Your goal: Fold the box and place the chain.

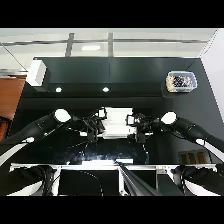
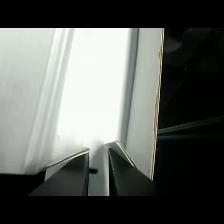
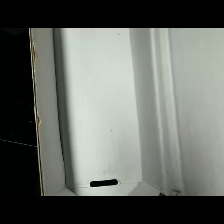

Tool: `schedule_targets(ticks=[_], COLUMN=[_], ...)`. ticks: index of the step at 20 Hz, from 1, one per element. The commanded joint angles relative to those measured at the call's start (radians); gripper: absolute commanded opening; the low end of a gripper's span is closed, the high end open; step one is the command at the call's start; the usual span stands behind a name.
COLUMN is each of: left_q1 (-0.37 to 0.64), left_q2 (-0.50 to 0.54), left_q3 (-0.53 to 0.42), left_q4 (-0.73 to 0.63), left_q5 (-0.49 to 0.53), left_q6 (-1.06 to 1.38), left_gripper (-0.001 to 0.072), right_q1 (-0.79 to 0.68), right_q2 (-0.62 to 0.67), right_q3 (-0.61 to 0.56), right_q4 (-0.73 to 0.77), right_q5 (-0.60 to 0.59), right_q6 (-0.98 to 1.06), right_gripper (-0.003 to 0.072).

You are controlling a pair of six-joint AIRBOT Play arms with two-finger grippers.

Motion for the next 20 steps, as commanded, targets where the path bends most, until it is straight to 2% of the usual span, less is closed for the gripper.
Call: schedule_targets(ticks=[1, 6, 7, 8, 9, 10, 11, 12, 13, 14, 16, 18, 20], left_q1=[-0.024, -0.022, -0.021, -0.021, -0.021, -0.02, -0.02, -0.02, -0.017, -0.008, 0.039, 0.134, 0.275], left_q2=[-0.037, -0.041, -0.04, -0.04, -0.039, -0.038, -0.037, -0.037, -0.035, -0.027, 0.027, 0.122, 0.209], left_q3=[0.0, 0.002, 0.002, 0.002, 0.002, 0.002, 0.002, 0.002, 0.005, 0.015, 0.034, 0.035, 0.035], left_q4=[-0.088, -0.043, -0.042, -0.042, -0.042, -0.042, -0.042, -0.042, -0.036, -0.005, 0.103, 0.274, 0.433], left_q5=[-0.01, -0.002, 0.01, 0.026, 0.036, 0.034, 0.034, 0.029, 0.019, 0.003, -0.009, -0.022, -0.051], left_q6=[0.008, 0.007, 0.006, 0.006, 0.003, 0.004, 0.004, 0.004, 0.004, -0.005, -0.135, -0.303, -0.597], left_gripper=[0.0153, 0.0153, 0.0187, 0.0349, 0.0392, 0.0208, 0.0089, 0.013, 0.0062, 0.0027, 0.0026, 0.0027, 0.0027], right_q1=[0.001, 0.001, 0.001, 0.001, 0.0, 0.001, 0.0, 0.0, 0.0, 0.001, 0.0, 0.0, 0.0], right_q2=[0.0, 0.0, 0.0, 0.0, 0.0, 0.0, 0.0, 0.0, 0.0, 0.0, 0.0, 0.0, 0.0], right_q3=[0.0, 0.0, 0.0, 0.0, 0.0, 0.0, 0.0, 0.0, 0.0, 0.0, 0.0, 0.0, 0.0], right_q4=[0.001, 0.001, 0.001, 0.001, 0.001, 0.001, 0.001, 0.001, 0.001, 0.001, 0.001, 0.001, 0.001], right_q5=[-0.006, -0.006, -0.006, -0.006, -0.006, -0.006, -0.006, -0.006, -0.006, -0.006, -0.006, -0.006, -0.006], right_q6=[0.005, 0.005, 0.005, 0.005, 0.005, 0.005, 0.005, 0.005, 0.005, 0.005, 0.005, 0.005, 0.005], right_gripper=[0.031, 0.031, 0.0311, 0.0317, 0.0317, 0.0317, 0.0317, 0.0317, 0.0317, 0.0318, 0.0318, 0.0317, 0.0317])
